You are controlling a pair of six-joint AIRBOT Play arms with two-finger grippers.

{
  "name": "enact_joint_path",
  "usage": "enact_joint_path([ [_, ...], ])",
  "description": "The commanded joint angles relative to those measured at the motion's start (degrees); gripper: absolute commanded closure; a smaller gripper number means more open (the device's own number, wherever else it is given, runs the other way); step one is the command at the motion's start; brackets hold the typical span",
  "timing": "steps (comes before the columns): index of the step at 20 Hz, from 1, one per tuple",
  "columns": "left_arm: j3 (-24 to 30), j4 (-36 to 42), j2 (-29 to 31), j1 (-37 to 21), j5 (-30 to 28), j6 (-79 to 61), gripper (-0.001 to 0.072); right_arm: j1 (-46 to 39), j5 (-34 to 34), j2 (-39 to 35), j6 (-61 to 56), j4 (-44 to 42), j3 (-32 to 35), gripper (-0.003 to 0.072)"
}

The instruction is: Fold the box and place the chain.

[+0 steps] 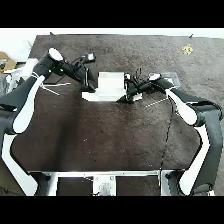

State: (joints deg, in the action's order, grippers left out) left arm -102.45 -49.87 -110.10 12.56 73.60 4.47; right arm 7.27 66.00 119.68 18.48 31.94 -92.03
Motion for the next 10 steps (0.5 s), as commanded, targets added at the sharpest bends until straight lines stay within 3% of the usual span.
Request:
enact_joint_path([
  [1,4.22,-4.48,0.13,1.46,-6.08,-5.33,0.0066,0.04,0.02,-0.02,-0.04,-0.07,0.02,0.0238],
  [6,8.50,-3.13,0.09,2.75,-11.13,-7.80,0.0067,0.04,0.02,-0.02,-0.04,-0.07,0.02,0.0238],
  [10,8.85,0.28,-1.77,2.93,-12.70,-7.96,0.0067,0.04,0.02,-0.02,-0.04,-0.07,0.02,0.0238],
])
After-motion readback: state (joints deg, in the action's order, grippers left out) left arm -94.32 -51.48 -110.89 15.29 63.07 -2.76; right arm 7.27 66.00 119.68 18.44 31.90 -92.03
